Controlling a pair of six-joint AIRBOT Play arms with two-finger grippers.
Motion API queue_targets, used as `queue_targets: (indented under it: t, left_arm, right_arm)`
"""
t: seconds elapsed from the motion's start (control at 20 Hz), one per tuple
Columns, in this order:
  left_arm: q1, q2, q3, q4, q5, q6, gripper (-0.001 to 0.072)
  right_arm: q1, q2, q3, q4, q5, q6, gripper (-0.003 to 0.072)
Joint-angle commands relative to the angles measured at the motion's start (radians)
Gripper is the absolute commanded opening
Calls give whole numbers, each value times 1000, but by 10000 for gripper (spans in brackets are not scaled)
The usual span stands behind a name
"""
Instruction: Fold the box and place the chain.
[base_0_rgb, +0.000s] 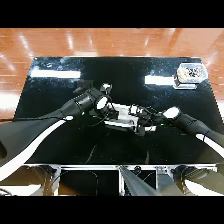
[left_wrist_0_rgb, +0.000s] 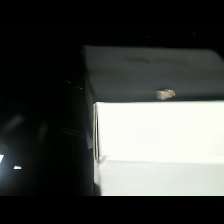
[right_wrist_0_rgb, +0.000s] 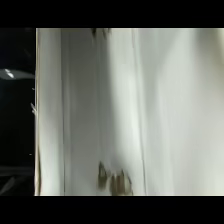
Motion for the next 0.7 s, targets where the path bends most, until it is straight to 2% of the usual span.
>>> queue_targets:
  t: [0.0, 0.15, 0.25, 0.45, 0.65]
  left_arm:
    - [6, 6, 1, 12, -36, -14, 20]
    - [27, 8, 1, 12, -70, -16, 20]
    - [45, 16, 1, 27, -94, -19, 19]
    - [57, 38, -2, 127, -113, -125, 20]
    - [57, 58, -61, 140, -125, -183, 23]
  right_arm:
    - [-2, 3, 0, -4, 7, 8, 710]
    - [-3, 45, 0, -30, 8, 8, 709]
    - [-3, 90, 0, -100, 24, 9, 709]
    - [-17, 150, 0, -148, 80, 15, 709]
    - [-17, 156, 0, -162, 96, 20, 708]
